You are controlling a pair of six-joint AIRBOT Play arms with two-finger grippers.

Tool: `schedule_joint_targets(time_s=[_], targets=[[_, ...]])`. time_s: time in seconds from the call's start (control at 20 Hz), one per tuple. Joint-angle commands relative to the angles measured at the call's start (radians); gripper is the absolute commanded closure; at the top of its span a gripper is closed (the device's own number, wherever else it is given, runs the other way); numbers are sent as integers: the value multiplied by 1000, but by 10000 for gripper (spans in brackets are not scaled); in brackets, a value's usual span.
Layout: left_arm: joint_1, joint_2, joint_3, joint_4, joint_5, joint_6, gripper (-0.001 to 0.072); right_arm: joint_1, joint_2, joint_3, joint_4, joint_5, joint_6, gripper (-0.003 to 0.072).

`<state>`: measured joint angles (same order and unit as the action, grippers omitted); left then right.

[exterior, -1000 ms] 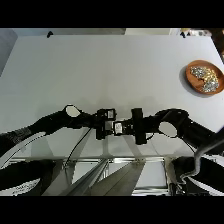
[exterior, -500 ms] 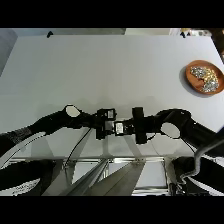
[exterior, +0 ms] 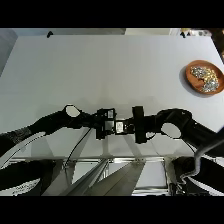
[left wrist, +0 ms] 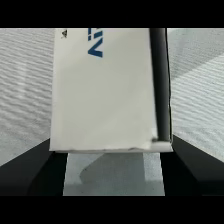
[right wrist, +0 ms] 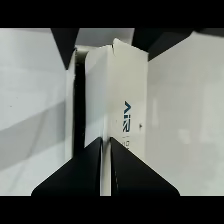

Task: Fold the box and place the chain.

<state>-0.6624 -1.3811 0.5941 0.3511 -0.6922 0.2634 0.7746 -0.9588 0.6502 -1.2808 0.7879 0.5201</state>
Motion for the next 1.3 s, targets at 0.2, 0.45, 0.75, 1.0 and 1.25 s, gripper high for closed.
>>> schedule_joint_targets(time_s=[0.2,0.45,0.75,1.0,1.25], targets=[[0,1,0,0,0,1,397,0,-38,0,33,95,11,561],[0,1,0,1,0,2,397,0,-19,0,41,37,11,334],[0,1,0,0,0,2,397,0,34,1,44,-17,11,535],[0,1,0,0,0,1,397,-64,7,1,55,15,27,660],[0,1,0,0,0,2,397,-72,-65,1,79,98,26,659]])
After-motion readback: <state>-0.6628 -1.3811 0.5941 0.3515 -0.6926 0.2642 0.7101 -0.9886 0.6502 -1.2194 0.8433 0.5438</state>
